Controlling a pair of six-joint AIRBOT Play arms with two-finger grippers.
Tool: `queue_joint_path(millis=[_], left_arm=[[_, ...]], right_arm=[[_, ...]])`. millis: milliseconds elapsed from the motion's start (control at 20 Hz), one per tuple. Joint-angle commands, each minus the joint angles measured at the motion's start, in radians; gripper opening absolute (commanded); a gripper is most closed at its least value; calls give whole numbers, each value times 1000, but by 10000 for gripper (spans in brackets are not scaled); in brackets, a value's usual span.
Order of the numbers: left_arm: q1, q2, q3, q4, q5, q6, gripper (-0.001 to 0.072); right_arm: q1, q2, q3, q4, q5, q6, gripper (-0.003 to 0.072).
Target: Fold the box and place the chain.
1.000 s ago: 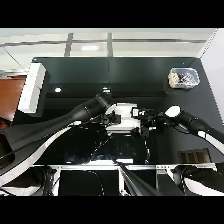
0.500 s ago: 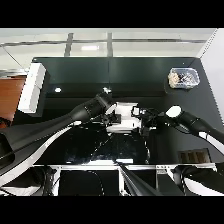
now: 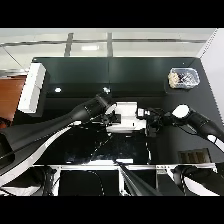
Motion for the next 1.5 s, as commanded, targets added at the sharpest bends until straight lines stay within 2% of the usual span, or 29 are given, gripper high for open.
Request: queue_joint_path(millis=[0, 100, 150, 200, 250, 350, 400, 450, 850, 1300, 1350, 1400, 1450], left_arm=[[1, 0, 1, 0, -1, 1, 24], [1, 0, 1, 0, 0, 1, 24], [1, 0, 1, 0, 0, 1, 24], [1, 0, 1, 0, 0, 1, 24], [1, 0, 1, 0, 0, 1, 24], [1, 0, 1, 0, 0, 1, 24], [1, 0, 1, 0, 0, 1, 24], [1, 0, 1, 0, 0, 1, 24], [1, 0, 1, 0, 0, 1, 25], [1, 0, 1, 0, 2, 0, 24], [1, 0, 1, 0, 2, 0, 24], [1, 0, 1, 0, 2, 1, 24], [1, 0, 1, 0, 2, 0, 24]], right_arm=[[6, 5, 1, -23, -24, -35, 607], [26, 5, 1, -22, -60, -37, 602], [38, 5, 1, -19, -69, -39, 447], [51, 5, 1, -14, -70, -47, 343], [63, 5, 1, -15, -78, -50, 270], [68, 4, 1, 1, -95, -49, 211], [68, 4, 1, 8, -93, -49, 96], [68, 4, 1, 27, -90, -49, 75], [68, -49, 0, 272, -88, -61, 77], [68, -59, 0, 291, -64, -26, 80], [68, -59, 0, 290, -68, -23, 196], [68, -59, 0, 289, -78, -22, 354], [68, -59, 0, 287, -87, -19, 376]])
